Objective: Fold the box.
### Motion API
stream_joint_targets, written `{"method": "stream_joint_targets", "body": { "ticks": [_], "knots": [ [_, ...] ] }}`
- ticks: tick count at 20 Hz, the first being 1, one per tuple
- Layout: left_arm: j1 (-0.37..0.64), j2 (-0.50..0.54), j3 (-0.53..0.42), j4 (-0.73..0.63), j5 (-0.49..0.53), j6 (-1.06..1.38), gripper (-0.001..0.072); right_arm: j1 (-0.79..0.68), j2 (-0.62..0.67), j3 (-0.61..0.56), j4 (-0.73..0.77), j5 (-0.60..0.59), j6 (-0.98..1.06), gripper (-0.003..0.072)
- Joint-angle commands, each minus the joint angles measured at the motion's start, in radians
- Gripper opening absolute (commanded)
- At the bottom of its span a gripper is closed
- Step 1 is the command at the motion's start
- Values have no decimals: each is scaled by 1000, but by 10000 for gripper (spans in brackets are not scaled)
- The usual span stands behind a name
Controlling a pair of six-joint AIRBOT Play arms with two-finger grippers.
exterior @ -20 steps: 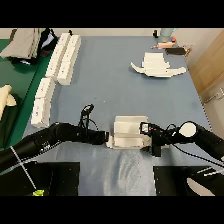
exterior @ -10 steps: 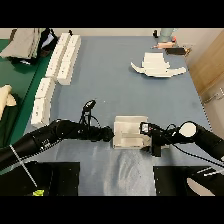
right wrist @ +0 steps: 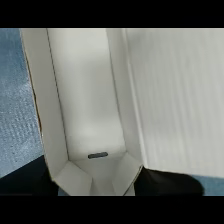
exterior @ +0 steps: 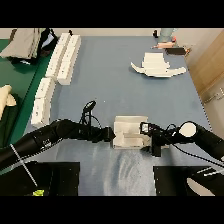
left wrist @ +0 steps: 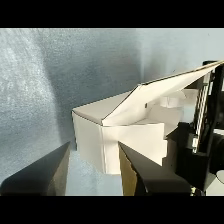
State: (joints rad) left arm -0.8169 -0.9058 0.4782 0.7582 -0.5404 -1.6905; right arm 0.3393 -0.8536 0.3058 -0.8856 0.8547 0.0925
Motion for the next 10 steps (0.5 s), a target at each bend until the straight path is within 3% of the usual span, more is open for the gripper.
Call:
{"method": "stream_joint_targets", "body": {
  "ticks": [1, 5, 8, 10],
  "knots": [
    [0, -21, 6, -3, -20, -18, 460, 1, 1, 1, 0, 0, 0, 540],
    [-68, -89, 83, 97, -43, -164, 459, 1, 1, 1, 0, 0, 0, 540],
    [-147, -142, 172, 394, -79, -505, 459, 1, 1, 1, 0, 0, 0, 540],
    [-184, -193, 229, 558, -181, -692, 459, 1, 1, 1, 0, 0, 0, 540]
  ]
}}
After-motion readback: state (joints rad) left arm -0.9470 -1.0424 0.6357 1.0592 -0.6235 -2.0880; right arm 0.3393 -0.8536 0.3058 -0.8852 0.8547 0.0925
